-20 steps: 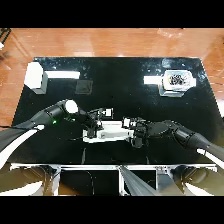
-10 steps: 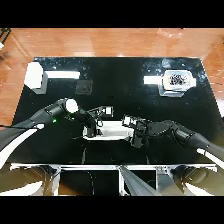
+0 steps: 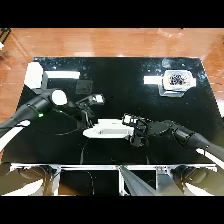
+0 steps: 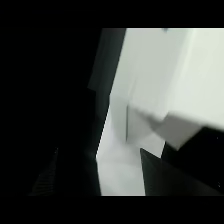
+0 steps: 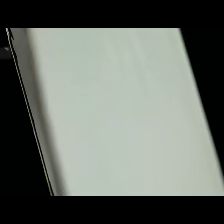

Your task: Fold the box and place the chain.

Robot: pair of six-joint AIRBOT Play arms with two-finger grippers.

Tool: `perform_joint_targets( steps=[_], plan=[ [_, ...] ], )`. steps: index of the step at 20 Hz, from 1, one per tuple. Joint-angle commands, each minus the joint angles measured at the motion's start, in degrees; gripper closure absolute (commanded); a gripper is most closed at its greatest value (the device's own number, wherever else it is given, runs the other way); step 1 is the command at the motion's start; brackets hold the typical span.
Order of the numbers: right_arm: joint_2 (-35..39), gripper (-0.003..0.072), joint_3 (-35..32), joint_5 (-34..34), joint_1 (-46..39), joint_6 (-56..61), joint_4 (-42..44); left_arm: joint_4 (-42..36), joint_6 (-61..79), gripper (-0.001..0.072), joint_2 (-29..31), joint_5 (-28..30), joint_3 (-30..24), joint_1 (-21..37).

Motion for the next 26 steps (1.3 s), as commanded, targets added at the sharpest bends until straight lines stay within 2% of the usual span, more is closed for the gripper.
perform_joint_targets(
  steps=[1,2,3,5,7,14,16,19,22,24,26],
  plan=[
    [0.0,0.0468,0.0,0.3,0.0,0.2,0.0,0.7,-12.1,0.0224,4.1,-7.3,0.2,5.4],
    [0.0,0.0468,0.0,0.3,0.0,0.2,0.0,0.6,-15.3,0.0494,4.9,-10.1,0.2,6.6],
    [0.0,0.0468,0.0,0.2,0.0,0.2,0.0,0.2,-14.8,0.0696,5.5,-13.8,0.2,7.5],
    [0.0,0.0468,0.0,0.2,0.0,0.2,0.0,-2.8,-15.1,0.0698,6.8,-16.4,-0.1,8.1],
    [0.0,0.0468,0.0,0.2,0.0,0.2,0.0,-6.9,-15.3,0.0699,9.6,-14.1,-1.5,7.3],
    [0.0,0.0468,0.0,0.2,0.0,0.2,0.0,-24.3,-15.3,0.0699,23.7,3.8,-19.6,-2.7],
    [0.0,0.0468,0.0,0.2,0.0,0.2,0.0,-26.1,-15.2,0.0699,24.6,11.6,-21.7,-6.8],
    [0.0,0.0468,0.0,0.2,0.0,0.2,0.0,-27.5,-14.8,0.0697,22.8,30.6,-21.8,-12.7],
    [0.0,0.0468,0.0,0.4,0.0,0.2,0.0,-30.9,-14.8,0.0697,19.6,45.1,-21.6,-15.4],
    [0.0,0.0468,0.0,0.4,0.0,0.2,0.0,-32.6,-14.8,0.0696,17.3,51.6,-21.3,-16.4],
    [0.0,0.0468,0.0,0.4,0.0,0.2,-0.2,-32.5,-14.8,0.0696,14.5,52.9,-20.2,-16.6]
  ],
)
